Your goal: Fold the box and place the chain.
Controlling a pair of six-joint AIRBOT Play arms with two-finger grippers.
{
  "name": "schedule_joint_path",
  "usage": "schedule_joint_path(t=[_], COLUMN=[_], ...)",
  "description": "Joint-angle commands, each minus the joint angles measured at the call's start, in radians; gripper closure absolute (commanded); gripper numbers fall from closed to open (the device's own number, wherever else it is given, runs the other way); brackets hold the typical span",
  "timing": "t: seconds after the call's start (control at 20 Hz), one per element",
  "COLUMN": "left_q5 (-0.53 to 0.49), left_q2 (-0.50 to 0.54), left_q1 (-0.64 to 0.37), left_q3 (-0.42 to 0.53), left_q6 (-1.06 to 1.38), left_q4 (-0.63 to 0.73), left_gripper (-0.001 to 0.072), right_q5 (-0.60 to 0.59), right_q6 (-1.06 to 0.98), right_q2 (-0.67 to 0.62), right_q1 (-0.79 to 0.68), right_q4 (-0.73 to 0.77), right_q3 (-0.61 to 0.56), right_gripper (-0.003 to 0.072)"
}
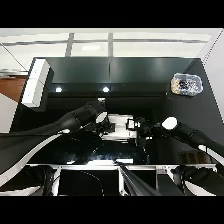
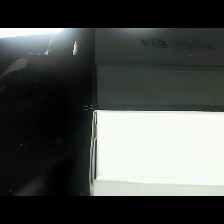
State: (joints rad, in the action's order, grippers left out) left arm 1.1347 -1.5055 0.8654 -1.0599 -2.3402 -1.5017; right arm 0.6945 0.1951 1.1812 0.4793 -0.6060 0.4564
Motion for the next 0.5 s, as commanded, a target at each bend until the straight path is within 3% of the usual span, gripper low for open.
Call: schedule_joint_path(t=[0.0, 0.2, 0.25, 0.3, 0.45], left_q5=[-0.001, 0.000, 0.000, 0.001, 0.024], left_q2=[0.001, 0.001, 0.001, 0.001, 0.001], left_q1=[0.000, 0.000, 0.000, 0.000, 0.000], left_q3=[-0.001, -0.001, -0.001, -0.001, -0.001], left_q6=[0.002, 0.002, 0.002, 0.002, 0.002], left_q4=[0.000, 0.003, 0.003, 0.003, 0.001], left_gripper=[0.0675, 0.0676, 0.0676, 0.0677, 0.0677], right_q5=[0.000, 0.000, 0.000, -0.011, -0.034], right_q6=[0.000, 0.000, 0.000, 0.000, -0.017], right_q2=[0.000, 0.000, 0.000, 0.000, -0.027], right_q1=[0.001, 0.001, 0.001, 0.000, -0.010], right_q4=[0.000, 0.000, 0.002, 0.001, -0.014], right_q3=[-0.001, -0.001, 0.000, 0.000, 0.003], right_gripper=[0.0213, 0.0211, 0.0162, -0.0004, -0.0029])
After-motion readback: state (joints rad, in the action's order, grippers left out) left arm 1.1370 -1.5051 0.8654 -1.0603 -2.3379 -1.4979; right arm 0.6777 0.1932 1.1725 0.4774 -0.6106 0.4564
